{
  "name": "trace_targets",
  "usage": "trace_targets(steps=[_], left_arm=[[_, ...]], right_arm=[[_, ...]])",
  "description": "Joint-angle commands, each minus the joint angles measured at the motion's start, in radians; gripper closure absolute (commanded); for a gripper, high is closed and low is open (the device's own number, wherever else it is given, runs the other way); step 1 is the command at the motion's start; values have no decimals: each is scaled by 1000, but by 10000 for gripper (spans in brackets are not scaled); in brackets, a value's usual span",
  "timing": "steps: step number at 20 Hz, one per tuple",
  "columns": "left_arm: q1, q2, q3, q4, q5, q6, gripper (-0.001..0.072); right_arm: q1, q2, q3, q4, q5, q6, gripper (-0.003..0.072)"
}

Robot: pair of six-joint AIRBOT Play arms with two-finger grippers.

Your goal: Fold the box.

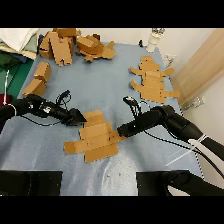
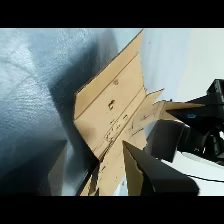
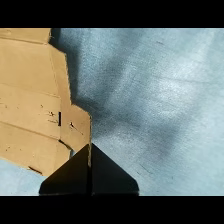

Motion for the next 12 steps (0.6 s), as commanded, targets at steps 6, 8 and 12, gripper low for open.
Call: trace_targets(steps=[6,8,12], left_arm=[[-60,-22,0,-186,-37,129,191],[-74,-25,0,-184,-41,143,192],[-92,-48,0,-186,-58,198,485]], right_arm=[[0,1,0,-4,0,3,684],[0,1,0,-4,2,7,684],[0,0,0,-17,21,29,684]])
